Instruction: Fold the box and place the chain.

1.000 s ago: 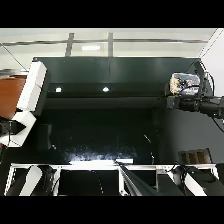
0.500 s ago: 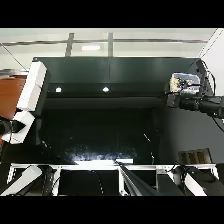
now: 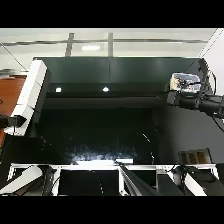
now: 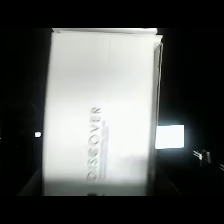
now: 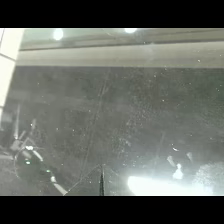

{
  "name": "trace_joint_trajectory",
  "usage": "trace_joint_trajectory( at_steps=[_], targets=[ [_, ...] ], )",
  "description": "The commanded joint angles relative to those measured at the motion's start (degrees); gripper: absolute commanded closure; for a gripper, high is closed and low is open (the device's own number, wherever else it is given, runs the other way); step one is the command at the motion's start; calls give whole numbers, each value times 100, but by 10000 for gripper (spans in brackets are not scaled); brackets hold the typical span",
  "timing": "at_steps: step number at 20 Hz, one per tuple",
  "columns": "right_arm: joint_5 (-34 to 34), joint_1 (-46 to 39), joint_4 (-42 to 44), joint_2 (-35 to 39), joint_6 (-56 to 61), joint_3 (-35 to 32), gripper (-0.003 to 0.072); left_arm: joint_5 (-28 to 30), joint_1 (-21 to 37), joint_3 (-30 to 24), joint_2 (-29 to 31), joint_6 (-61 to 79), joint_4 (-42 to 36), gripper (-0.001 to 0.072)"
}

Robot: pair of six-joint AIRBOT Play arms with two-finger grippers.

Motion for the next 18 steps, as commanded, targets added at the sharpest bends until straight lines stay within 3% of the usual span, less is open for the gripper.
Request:
trace_joint_trajectory(
  at_steps=[1, 5, 8, 12, 13, 14, 15, 17, 18],
  targets=[
    [-37, 4, 81, 4, 15, -2, 664, 140, -20, 4, -105, -197, -20, 5],
    [-170, 2, 85, 4, 15, 4, 664, -155, -20, 407, 254, -461, -450, 5],
    [-761, 155, 120, 4, 9, 118, 664, -549, -164, 874, 616, -415, -1812, 5],
    [-1025, 538, -533, 0, 24, 914, 664, -702, -1274, 1517, 1012, -527, -2238, 13],
    [-1023, 577, -804, -2, 168, 1154, 664, -603, -1707, 1685, 1084, -800, -2509, 97],
    [-992, 608, -1246, -2, 455, 1381, 664, -581, -2144, 1834, 1121, -1008, -2745, 362],
    [-914, 634, -1757, -2, 732, 1515, 664, -649, -2616, 1963, 1132, -1073, -2927, 678],
    [-428, 643, -3029, -4, 1502, 1523, 664, -686, -3799, 2013, 1150, -1152, -2911, 683],
    [-125, 645, -3805, 2, 2065, 1416, 665, -573, -4380, 1993, 1150, -1521, -2470, 684]
  ],
)
